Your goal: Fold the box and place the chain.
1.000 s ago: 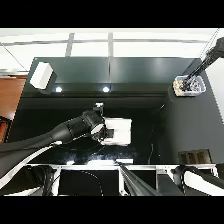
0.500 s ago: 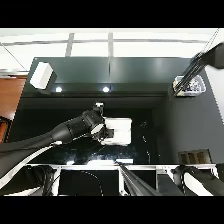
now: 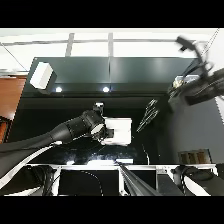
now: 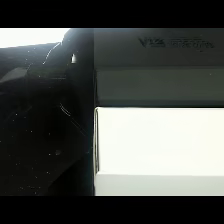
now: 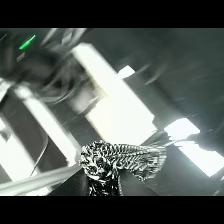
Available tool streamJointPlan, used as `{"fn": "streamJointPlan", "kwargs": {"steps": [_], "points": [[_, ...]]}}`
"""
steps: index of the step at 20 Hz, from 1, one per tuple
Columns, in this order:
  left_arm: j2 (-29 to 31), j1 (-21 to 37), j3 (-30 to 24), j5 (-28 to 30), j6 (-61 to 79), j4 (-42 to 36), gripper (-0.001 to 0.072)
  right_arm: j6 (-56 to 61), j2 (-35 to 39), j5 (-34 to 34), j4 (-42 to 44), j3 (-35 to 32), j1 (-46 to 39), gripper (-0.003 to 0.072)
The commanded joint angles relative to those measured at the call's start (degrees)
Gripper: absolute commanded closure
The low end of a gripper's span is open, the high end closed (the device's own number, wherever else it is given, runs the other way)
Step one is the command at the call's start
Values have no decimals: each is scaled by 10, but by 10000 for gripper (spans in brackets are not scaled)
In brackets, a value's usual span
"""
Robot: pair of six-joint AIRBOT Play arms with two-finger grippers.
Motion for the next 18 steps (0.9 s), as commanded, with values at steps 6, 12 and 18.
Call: {"fn": "streamJointPlan", "kwargs": {"steps": [6, 12, 18], "points": [[0, 0, 0, 0, 0, 0, 683, -9, 0, -65, 60, -47, 100, 684], [0, 0, 0, 0, 0, 0, 683, -9, -1, -122, 59, -66, 119, 684], [0, 0, 0, 0, 0, 0, 684, -9, -13, -182, 83, -119, 119, 684]]}}
